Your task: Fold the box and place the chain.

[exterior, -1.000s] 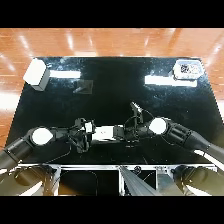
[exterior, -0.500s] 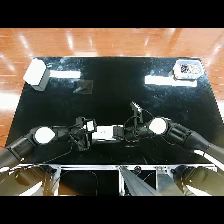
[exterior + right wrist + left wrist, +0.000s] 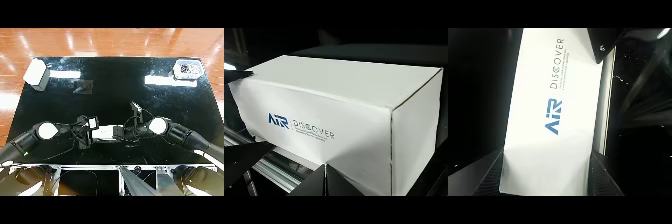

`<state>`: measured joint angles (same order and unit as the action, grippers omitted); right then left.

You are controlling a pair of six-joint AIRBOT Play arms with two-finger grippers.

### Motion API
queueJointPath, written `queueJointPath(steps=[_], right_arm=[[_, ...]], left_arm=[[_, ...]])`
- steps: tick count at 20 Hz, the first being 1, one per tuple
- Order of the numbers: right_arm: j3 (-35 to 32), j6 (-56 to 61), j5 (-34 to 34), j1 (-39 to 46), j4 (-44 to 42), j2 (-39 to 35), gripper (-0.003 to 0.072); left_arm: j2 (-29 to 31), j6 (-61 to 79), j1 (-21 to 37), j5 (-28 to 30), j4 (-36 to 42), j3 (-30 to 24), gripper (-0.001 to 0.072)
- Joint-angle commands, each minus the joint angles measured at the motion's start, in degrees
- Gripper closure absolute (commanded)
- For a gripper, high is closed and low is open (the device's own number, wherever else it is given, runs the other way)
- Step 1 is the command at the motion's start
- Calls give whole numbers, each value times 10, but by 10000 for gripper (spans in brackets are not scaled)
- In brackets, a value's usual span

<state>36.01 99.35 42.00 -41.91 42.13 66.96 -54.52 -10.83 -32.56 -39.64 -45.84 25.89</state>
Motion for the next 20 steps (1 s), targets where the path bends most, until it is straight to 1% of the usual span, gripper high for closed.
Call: queueJointPath(steps=[1, 2, 3, 4, 5, 6, 8, 12, 15, 17, 20], right_arm=[[0, -2, 0, 0, 0, 0, 642], [0, -2, 0, 0, 0, 0, 642], [0, -5, 0, 0, 0, 0, 642], [0, -11, 0, 0, -1, 0, 641], [0, -17, 2, 0, -4, 0, 503], [2, -43, 11, 0, -18, 0, -12], [3, -95, 22, 0, -54, -4, -13], [4, -104, 31, 28, -43, -49, -12], [4, -111, 56, 80, -35, -104, -12], [4, -113, 77, 122, -26, -139, -11], [4, -113, 119, 191, -2, -172, -11]], left_arm=[[-29, -4, 0, -38, 0, 22, 197], [-32, -4, 0, -42, -1, 24, 310], [-32, -5, 0, -44, -2, 24, 476], [-32, -5, 0, -44, -2, 24, 616], [-32, -5, 0, -43, -3, 24, 675], [-32, -5, 0, -43, -4, 24, 679], [-32, -5, 0, -43, -4, 24, 686], [-32, -14, 0, -43, -5, 29, 686], [-32, -27, 0, -42, -24, 41, 687], [-32, -56, 6, -42, -50, 52, 687], [-26, -86, 45, -45, -61, 60, 687]])
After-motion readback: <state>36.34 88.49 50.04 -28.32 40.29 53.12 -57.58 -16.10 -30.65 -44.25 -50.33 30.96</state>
